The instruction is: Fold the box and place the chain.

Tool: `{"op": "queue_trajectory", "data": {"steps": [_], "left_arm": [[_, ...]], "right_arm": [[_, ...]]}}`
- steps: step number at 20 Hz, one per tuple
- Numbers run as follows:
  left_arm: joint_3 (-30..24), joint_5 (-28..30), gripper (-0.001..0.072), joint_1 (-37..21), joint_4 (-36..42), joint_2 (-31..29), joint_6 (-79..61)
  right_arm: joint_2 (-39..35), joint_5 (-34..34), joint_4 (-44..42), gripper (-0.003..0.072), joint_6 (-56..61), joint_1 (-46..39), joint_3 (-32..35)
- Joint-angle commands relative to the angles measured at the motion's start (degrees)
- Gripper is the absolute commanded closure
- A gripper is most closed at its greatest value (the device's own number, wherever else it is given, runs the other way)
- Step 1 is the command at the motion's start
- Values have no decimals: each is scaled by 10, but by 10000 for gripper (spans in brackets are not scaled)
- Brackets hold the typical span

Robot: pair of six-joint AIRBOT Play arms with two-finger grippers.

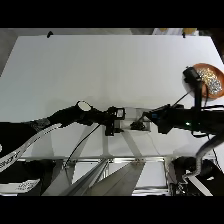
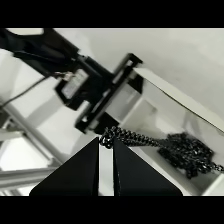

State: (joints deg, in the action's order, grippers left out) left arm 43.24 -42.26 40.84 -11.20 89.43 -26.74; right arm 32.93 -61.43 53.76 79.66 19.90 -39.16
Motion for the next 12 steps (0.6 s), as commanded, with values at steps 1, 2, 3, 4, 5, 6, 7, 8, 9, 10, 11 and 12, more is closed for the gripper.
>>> {"op": "queue_trajectory", "data": {"steps": [1,2,3,4,5,6,7,8,9,10,11,12], "left_arm": [[0,0,477,0,0,0,0],[0,0,477,0,0,0,0],[0,0,477,0,0,0,0],[0,0,477,0,0,0,0],[0,0,477,0,0,0,0],[0,0,477,0,0,0,0],[0,0,477,0,0,0,0],[0,0,477,0,0,0,0],[0,0,477,0,0,0,0],[0,0,477,0,0,0,0],[0,0,477,0,0,0,0],[0,0,477,0,0,0,0]], "right_arm": [[57,15,33,668,-2,8,37],[78,15,34,668,-3,8,50],[98,17,36,667,-8,8,60],[119,21,43,664,-9,8,67],[136,21,50,614,-9,8,68],[147,22,50,546,-15,8,68],[151,23,49,472,-26,8,68],[151,23,49,428,-32,8,66],[151,17,49,426,-32,7,58],[151,5,50,426,-33,1,42],[151,-11,51,427,-33,-13,18],[151,-26,56,436,-33,-33,-9]]}}
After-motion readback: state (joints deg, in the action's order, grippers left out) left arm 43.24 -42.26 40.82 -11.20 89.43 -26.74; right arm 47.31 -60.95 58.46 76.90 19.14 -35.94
